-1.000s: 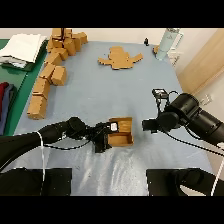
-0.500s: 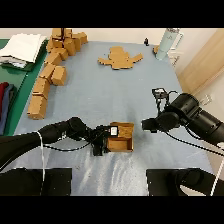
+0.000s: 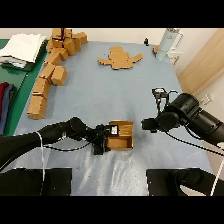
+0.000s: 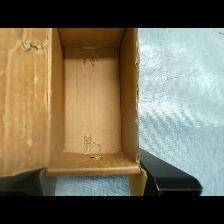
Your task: Fold the box.
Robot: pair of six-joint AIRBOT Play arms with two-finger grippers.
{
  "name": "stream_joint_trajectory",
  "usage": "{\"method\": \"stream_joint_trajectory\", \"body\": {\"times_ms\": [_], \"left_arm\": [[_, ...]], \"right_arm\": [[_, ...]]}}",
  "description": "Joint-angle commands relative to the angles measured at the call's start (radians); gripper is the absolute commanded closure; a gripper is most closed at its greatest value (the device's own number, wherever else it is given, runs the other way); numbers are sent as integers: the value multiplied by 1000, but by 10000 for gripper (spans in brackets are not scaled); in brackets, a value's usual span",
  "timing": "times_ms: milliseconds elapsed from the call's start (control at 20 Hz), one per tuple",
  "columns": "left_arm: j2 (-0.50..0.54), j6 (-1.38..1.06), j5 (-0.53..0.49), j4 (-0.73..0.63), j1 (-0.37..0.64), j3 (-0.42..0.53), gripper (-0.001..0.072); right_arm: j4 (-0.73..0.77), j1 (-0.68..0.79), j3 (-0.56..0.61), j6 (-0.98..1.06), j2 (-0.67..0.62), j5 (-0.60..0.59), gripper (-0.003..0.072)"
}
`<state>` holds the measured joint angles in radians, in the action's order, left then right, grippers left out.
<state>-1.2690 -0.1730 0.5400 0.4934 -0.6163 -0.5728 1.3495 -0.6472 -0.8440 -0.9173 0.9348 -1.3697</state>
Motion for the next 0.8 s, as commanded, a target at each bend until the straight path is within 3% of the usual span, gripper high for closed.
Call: {"method": "stream_joint_trajectory", "body": {"times_ms": [0, 250, 750], "left_arm": [[-1, 61, -10, 12, 1, 0, 196], [-1, 63, -8, 91, 1, 1, 197], [-1, 62, -9, 90, 1, 0, 196]], "right_arm": [[0, 0, 0, 0, 1, 0, 461], [0, 0, 0, 0, 1, 6, 462], [25, 8, 23, -1, 22, 50, 464]]}}
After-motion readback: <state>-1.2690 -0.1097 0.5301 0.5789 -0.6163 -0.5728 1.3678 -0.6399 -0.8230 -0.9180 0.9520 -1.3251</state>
